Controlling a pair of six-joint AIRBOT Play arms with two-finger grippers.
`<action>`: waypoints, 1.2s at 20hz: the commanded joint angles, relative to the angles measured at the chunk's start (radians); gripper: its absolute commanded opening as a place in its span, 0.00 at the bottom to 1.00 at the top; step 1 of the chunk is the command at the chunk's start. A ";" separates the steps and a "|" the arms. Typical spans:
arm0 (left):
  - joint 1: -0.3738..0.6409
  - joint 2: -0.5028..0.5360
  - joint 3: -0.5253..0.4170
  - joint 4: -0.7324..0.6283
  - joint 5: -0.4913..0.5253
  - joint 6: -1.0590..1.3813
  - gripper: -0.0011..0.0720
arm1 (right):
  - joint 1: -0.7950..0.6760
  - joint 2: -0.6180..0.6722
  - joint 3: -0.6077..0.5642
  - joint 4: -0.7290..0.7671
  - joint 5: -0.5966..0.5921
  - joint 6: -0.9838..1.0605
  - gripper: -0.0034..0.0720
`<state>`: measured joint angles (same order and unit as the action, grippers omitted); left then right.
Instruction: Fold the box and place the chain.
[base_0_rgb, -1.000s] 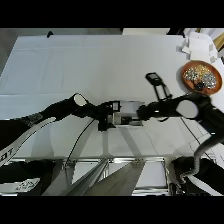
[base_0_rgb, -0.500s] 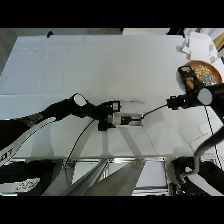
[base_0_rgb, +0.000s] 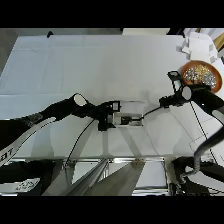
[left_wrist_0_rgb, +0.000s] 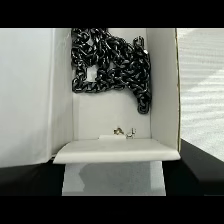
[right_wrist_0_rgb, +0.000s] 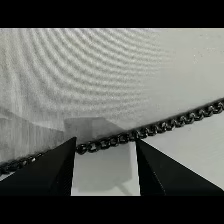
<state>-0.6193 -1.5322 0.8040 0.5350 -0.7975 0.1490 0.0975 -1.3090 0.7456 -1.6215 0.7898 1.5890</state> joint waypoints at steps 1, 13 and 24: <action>0.001 0.000 0.000 0.000 0.000 0.000 0.55 | -0.001 -0.055 0.000 0.027 -0.024 0.001 0.57; 0.001 0.000 0.000 0.000 0.000 0.000 0.55 | -0.001 -0.035 0.000 0.091 0.090 -0.027 0.06; 0.001 0.000 0.000 0.000 0.000 0.000 0.55 | -0.001 0.267 0.000 0.130 0.161 -0.063 0.06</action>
<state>-0.6193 -1.5322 0.8040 0.5350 -0.7975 0.1490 0.0971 -1.1362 0.7444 -1.5158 0.9176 1.5494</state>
